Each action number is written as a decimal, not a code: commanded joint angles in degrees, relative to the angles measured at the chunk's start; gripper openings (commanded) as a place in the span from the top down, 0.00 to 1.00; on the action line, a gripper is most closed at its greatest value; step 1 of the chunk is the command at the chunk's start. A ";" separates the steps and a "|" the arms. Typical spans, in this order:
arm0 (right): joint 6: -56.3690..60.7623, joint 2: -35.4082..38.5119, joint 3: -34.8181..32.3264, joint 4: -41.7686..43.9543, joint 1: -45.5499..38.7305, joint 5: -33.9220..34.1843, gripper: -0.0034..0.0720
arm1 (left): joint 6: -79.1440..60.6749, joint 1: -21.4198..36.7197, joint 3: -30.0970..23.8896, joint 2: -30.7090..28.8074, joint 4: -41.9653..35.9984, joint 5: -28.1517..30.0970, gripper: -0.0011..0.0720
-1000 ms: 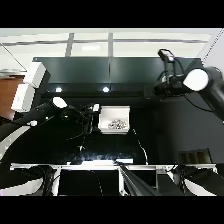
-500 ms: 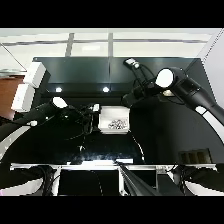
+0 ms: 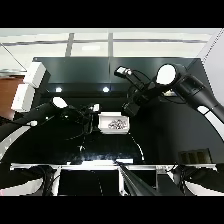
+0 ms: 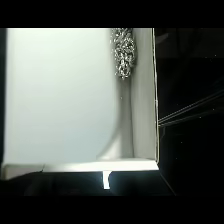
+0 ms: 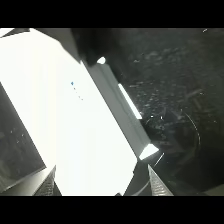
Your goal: Fold the box and place the chain.
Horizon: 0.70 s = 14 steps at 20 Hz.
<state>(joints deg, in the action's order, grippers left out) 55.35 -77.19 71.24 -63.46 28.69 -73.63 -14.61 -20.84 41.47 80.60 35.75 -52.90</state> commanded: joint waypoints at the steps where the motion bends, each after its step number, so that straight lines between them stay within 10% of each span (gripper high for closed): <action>1: -1.86 -0.90 -1.40 0.00 0.39 0.81 0.03 | 0.00 0.00 0.02 0.04 0.00 0.00 0.51; 14: -9.79 -2.01 -1.51 -0.72 2.14 -5.35 0.03 | 0.00 0.00 0.02 0.04 0.00 0.00 0.51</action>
